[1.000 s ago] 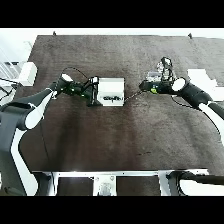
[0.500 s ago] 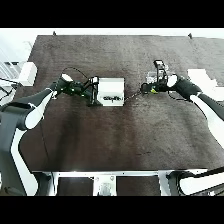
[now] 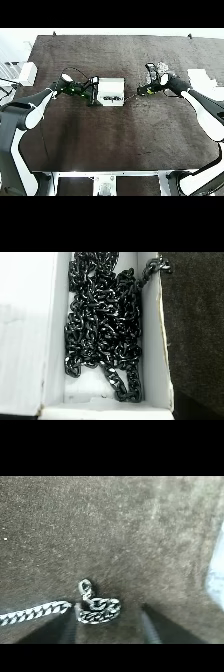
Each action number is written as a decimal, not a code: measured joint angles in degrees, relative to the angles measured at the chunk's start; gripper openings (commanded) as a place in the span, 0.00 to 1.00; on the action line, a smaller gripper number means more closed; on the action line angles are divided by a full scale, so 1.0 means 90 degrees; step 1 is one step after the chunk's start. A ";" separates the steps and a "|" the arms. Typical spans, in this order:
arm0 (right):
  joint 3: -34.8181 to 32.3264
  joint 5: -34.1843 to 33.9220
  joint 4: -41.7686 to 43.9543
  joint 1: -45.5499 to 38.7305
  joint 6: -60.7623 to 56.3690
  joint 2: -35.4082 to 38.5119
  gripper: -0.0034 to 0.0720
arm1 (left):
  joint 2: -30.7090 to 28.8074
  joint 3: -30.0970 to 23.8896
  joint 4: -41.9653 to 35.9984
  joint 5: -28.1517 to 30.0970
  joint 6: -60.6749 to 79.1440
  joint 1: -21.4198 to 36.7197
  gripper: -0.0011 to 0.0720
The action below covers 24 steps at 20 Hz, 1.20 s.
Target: Fold the box and place the chain.
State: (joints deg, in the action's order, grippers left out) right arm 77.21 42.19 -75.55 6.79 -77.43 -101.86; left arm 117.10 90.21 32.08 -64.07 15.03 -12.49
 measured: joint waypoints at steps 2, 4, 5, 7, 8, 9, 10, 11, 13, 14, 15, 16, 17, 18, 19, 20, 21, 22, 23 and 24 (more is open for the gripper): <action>0.0112 0.0075 -0.0027 0.0080 0.0005 -0.0151 0.11 | 0.0000 0.0000 0.0000 0.0000 -0.0002 0.0000 0.67; 0.0199 0.0187 -0.0015 0.0216 0.0112 -0.0233 0.06 | 0.0000 0.0000 0.0000 0.0000 -0.0002 0.0000 0.67; 0.0255 0.0318 -0.0002 0.0287 0.0172 -0.0257 0.06 | 0.0000 0.0000 -0.0002 -0.0002 -0.0002 0.0000 0.67; 0.0372 0.0636 0.0015 0.0372 0.0238 -0.0255 0.06 | 0.0000 0.0000 0.0000 0.0000 -0.0002 0.0000 0.67; 0.0415 0.0772 0.0019 0.0398 0.0245 -0.0206 0.06 | 0.0000 0.0000 -0.0002 0.0000 -0.0002 0.0000 0.67; 0.0432 0.0925 0.0036 0.0420 0.0250 -0.0112 0.06 | 0.0000 0.0000 -0.0002 0.0000 -0.0002 0.0000 0.67; 0.0447 0.1185 0.0010 0.0442 0.0253 0.0015 0.06 | 0.0000 0.0000 -0.0002 0.0000 0.0000 0.0000 0.67; 0.0481 0.1127 0.0029 0.0457 0.0267 0.0209 0.06 | 0.0000 0.0000 -0.0002 0.0000 0.0000 0.0000 0.67; 0.0517 0.1103 0.0097 0.0447 0.0265 0.0656 0.06 | 0.0000 0.0000 -0.0002 0.0000 0.0000 0.0000 0.67; 0.0517 0.1151 0.0187 0.0457 0.0262 0.0889 0.06 | 0.0000 0.0000 -0.0002 -0.0002 -0.0002 0.0000 0.67; 0.0532 0.1137 0.0316 0.0466 0.0265 0.1168 0.06 | 0.0000 0.0000 -0.0002 0.0000 0.0000 0.0000 0.67; 0.0544 0.1110 0.0447 0.0486 0.0274 0.1421 0.06 | 0.0000 0.0000 -0.0002 -0.0002 -0.0002 0.0000 0.67; 0.0542 0.1117 0.0554 0.0512 0.0289 0.1632 0.06 | 0.0000 0.0000 -0.0002 0.0000 -0.0002 0.0000 0.67; 0.0546 0.1144 0.0665 0.0566 0.0299 0.1858 0.06 | 0.0000 0.0000 -0.0002 0.0000 -0.0002 0.0000 0.67; 0.0578 0.1105 0.0806 0.0653 0.0316 0.2084 0.06 | 0.0000 0.0000 -0.0002 0.0000 0.0000 0.0000 0.67; 0.0602 0.1110 0.0894 0.0758 0.0323 0.2254 0.06 | 0.0000 0.0000 -0.0002 0.0000 -0.0002 0.0000 0.67; 0.0639 0.1127 0.0947 0.0894 0.0333 0.2395 0.06 | 0.0000 0.0000 -0.0002 0.0000 -0.0002 0.0000 0.67; 0.0692 0.1124 0.0993 0.1035 0.0335 0.2518 0.06 | 0.0000 0.0000 -0.0002 0.0000 0.0000 0.0000 0.67; 0.0767 0.1105 0.1059 0.1205 0.0338 0.2628 0.06 | 0.0000 0.0000 -0.0002 0.0000 0.0000 0.0000 0.66; 0.0831 0.1110 0.1095 0.1370 0.0347 0.2684 0.06 | 0.0000 0.0000 -0.0002 0.0000 0.0000 0.0000 0.67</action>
State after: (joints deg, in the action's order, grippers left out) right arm 84.68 52.18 -65.69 19.11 -74.30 -77.71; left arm 117.10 90.21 32.05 -64.07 15.03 -12.49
